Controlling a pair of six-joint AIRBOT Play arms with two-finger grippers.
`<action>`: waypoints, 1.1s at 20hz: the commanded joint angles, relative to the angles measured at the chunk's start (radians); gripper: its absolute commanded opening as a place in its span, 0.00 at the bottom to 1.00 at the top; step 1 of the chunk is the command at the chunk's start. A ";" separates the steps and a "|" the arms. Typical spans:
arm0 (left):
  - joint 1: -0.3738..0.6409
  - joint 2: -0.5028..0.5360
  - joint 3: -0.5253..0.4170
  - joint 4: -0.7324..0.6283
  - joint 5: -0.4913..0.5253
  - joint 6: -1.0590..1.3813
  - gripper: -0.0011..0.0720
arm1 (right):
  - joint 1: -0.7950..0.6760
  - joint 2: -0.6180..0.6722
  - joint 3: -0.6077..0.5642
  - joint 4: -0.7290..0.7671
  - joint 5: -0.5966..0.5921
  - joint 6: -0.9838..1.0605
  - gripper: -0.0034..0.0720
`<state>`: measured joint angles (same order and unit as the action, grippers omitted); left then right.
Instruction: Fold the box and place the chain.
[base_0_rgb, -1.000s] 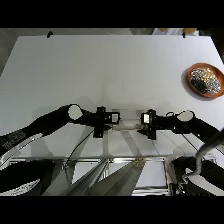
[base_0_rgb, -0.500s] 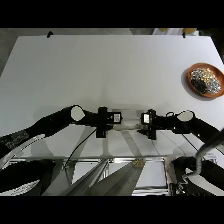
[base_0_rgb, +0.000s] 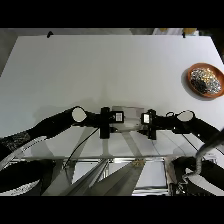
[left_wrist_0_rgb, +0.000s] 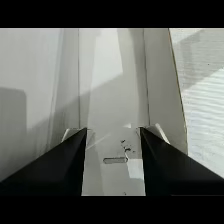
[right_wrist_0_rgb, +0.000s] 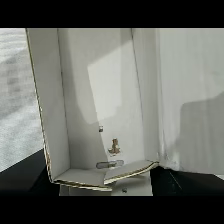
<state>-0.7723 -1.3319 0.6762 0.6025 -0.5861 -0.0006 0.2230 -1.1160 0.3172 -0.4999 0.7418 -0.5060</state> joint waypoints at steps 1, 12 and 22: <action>0.001 0.000 0.000 -0.003 0.002 -0.027 0.59 | 0.000 0.000 0.000 0.000 0.000 0.000 0.42; 0.138 0.282 0.000 0.448 -0.242 -1.067 0.02 | 0.000 0.000 0.000 0.000 0.000 0.000 0.42; 0.251 0.299 -0.124 0.470 -0.261 -1.649 0.02 | 0.000 0.000 0.000 0.000 0.000 0.000 0.42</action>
<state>-0.5327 -0.9894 0.6025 1.1507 -0.8803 -1.5497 0.2230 -1.1160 0.3172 -0.4999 0.7414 -0.5060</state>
